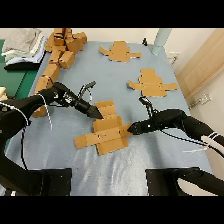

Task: Fold the box.

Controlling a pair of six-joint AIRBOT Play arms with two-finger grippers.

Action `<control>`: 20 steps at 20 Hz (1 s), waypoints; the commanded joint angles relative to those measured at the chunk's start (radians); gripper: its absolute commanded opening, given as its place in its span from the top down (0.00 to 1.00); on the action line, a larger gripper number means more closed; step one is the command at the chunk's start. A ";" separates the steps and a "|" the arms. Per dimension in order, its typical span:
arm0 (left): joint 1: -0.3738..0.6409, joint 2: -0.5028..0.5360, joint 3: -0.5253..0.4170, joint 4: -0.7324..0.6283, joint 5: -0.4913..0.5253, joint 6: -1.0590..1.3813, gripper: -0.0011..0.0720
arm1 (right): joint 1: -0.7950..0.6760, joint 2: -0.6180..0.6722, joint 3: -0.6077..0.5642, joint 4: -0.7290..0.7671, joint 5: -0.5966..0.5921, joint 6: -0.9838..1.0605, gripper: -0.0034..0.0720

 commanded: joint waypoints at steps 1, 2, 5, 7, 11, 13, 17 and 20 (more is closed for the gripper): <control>0.000 0.000 0.001 0.015 0.006 0.009 0.97 | 0.001 0.000 -0.001 0.001 0.006 0.002 0.92; 0.000 0.000 0.001 0.015 0.010 0.016 0.97 | 0.001 0.000 -0.001 0.001 0.009 0.002 0.80; -0.002 0.000 0.016 0.015 0.002 0.040 0.97 | -0.005 0.000 0.005 -0.021 0.039 0.055 0.47; -0.016 0.011 0.034 0.015 0.004 0.091 0.97 | -0.035 0.000 0.040 -0.094 0.042 0.146 0.47; -0.083 0.087 0.021 0.016 0.091 0.198 0.98 | -0.150 0.007 0.196 -0.257 0.002 0.359 0.47; -0.120 0.139 -0.010 0.009 0.174 0.260 0.98 | -0.198 0.007 0.267 -0.260 -0.014 0.400 0.48; -0.188 0.241 -0.125 -0.093 0.273 0.491 0.98 | -0.190 0.005 0.298 -0.218 -0.009 0.409 0.93; -0.219 0.227 -0.168 -0.092 0.289 0.573 0.97 | -0.143 0.000 0.298 -0.205 0.024 0.409 0.93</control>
